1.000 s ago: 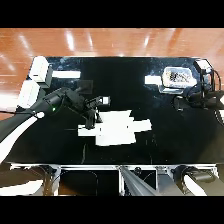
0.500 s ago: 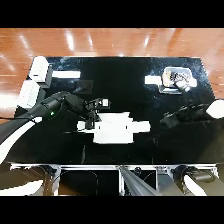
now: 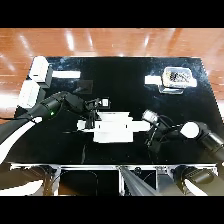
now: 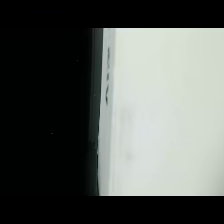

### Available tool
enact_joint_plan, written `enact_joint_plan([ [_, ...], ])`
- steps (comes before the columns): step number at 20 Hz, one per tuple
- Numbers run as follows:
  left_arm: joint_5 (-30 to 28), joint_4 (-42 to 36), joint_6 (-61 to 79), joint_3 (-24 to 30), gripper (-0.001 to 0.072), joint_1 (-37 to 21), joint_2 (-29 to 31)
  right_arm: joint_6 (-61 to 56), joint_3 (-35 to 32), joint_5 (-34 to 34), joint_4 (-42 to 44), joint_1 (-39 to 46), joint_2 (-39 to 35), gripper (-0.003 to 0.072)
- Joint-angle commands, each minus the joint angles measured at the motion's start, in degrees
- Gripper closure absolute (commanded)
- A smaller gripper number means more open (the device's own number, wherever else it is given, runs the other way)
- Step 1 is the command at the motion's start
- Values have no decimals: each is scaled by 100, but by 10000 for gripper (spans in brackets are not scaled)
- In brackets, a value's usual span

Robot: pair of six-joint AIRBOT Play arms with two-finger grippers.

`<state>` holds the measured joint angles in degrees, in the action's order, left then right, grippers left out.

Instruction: Fold the box and place the chain.

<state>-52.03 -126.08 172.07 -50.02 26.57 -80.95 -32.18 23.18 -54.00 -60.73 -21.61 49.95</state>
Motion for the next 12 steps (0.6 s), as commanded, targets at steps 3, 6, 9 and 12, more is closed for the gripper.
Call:
enact_joint_plan([
  [3,-17,7,-2,2,691,2,4,1316,-251,1279,72,-957,22,-34],
  [6,-11,7,-2,2,691,2,4,1333,-339,1543,68,-1193,122,-34],
  [9,-4,7,0,2,691,2,4,1469,-474,2140,83,-1425,140,-34],
  [12,0,7,0,2,691,2,4,1469,-507,2643,129,-1705,157,-34],
])
